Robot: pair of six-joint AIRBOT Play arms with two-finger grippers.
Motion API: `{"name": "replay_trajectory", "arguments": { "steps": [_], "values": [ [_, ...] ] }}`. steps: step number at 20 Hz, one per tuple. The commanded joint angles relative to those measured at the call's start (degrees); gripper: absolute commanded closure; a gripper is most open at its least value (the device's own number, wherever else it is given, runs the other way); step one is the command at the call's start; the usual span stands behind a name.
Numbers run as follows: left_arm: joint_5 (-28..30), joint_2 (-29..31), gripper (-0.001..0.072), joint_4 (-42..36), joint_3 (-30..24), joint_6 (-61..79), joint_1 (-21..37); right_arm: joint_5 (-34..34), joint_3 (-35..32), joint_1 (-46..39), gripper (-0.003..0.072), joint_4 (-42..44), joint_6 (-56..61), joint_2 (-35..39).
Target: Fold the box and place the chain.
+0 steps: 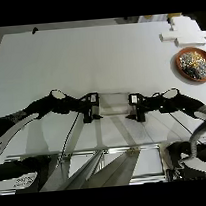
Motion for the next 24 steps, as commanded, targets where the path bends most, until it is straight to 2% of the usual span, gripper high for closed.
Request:
{"name": "replay_trajectory", "arguments": {
  "steps": [1, 7, 9, 11, 12, 14, 19, 21, 24],
  "values": [
    [-0.15, 0.04, 0.0454, 0.07, -0.02, 0.02, 0.02, -0.22, 0.02, 0.00, 0.0007, -8.02, 7.80, 4.90],
    [-0.17, 0.04, 0.0454, 0.07, -0.02, 0.02, 0.02, 0.44, 0.02, 0.00, 0.0054, -28.06, 24.35, 16.50],
    [-0.17, 0.04, 0.0454, 0.07, -0.02, 0.02, 0.02, 0.37, 0.02, 0.00, 0.0075, -29.40, 26.03, 20.00],
    [-0.15, 0.04, 0.0454, 0.07, -0.02, 0.02, 0.02, 0.66, 0.02, 0.00, 0.0399, -26.77, 25.88, 23.17],
    [-0.15, 0.04, 0.0454, 0.07, -0.02, 0.02, 0.02, 0.68, 0.02, 0.00, 0.0528, -24.55, 25.77, 24.04],
    [-0.17, 0.04, 0.0454, 0.07, -0.02, 0.02, 0.02, 1.20, 0.02, 0.00, 0.0667, -18.25, 25.27, 24.17],
    [-0.17, 0.04, 0.0454, 0.07, -0.02, 0.02, 0.02, 0.48, 0.02, 0.07, 0.0668, 9.94, 14.25, 22.21],
    [-0.17, 0.04, 0.0454, 0.07, -0.02, 0.02, 0.02, -0.09, 0.02, 0.07, 0.0669, 20.63, 11.65, 18.82],
    [-0.17, 0.04, 0.0454, 0.07, -0.02, 0.02, 0.02, -3.30, 0.02, 0.07, 0.0668, 31.87, 10.69, 11.80]
  ]
}}
